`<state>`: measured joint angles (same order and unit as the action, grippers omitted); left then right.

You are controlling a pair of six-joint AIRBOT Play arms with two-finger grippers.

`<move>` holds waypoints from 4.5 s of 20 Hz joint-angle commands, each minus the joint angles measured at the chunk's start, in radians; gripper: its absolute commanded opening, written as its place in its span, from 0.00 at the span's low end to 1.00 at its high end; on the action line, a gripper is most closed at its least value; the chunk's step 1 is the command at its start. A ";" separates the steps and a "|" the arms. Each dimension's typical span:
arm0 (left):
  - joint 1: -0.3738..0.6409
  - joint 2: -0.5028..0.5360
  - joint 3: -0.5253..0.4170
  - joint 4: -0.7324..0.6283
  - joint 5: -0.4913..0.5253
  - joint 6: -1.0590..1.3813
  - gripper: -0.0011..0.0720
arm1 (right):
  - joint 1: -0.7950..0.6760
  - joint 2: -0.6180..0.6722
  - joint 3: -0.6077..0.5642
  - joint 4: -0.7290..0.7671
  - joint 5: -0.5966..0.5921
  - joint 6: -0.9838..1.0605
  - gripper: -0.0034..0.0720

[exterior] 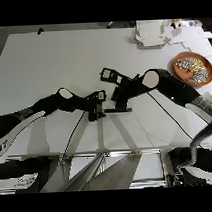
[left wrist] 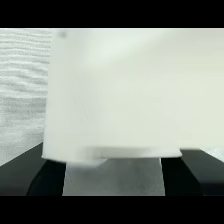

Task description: Fold the box and place the chain.

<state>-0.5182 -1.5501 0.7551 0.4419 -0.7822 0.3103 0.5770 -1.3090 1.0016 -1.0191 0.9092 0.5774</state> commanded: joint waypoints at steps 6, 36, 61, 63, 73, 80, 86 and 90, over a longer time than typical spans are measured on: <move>-0.001 0.001 0.000 0.000 0.000 0.000 0.39 | 0.090 0.066 -0.003 -0.148 0.047 -0.015 0.31; -0.001 0.001 0.000 0.000 0.000 0.000 0.39 | 0.090 0.064 -0.073 -0.203 -0.080 -0.033 0.17; -0.001 0.001 0.000 0.000 0.000 0.000 0.39 | 0.092 0.124 -0.148 -0.111 -0.063 -0.063 0.28; -0.001 0.001 0.000 0.000 0.000 0.000 0.39 | 0.092 0.142 -0.148 -0.126 -0.101 -0.063 0.09; -0.001 0.001 0.000 0.000 0.000 0.000 0.39 | 0.052 0.113 -0.148 -0.124 -0.064 -0.034 0.06; -0.001 0.001 0.000 0.000 0.000 0.000 0.39 | 0.053 0.112 -0.149 -0.124 -0.081 -0.037 0.06; -0.001 0.001 0.000 0.000 0.000 0.000 0.39 | 0.053 0.095 -0.164 -0.120 -0.102 -0.036 0.06; -0.001 0.001 0.000 0.000 0.000 0.000 0.39 | 0.053 0.045 -0.164 -0.098 -0.065 -0.036 0.06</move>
<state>-0.5182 -1.5501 0.7551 0.4423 -0.7822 0.3107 0.6296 -1.2354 0.8391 -1.1301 0.8150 0.5415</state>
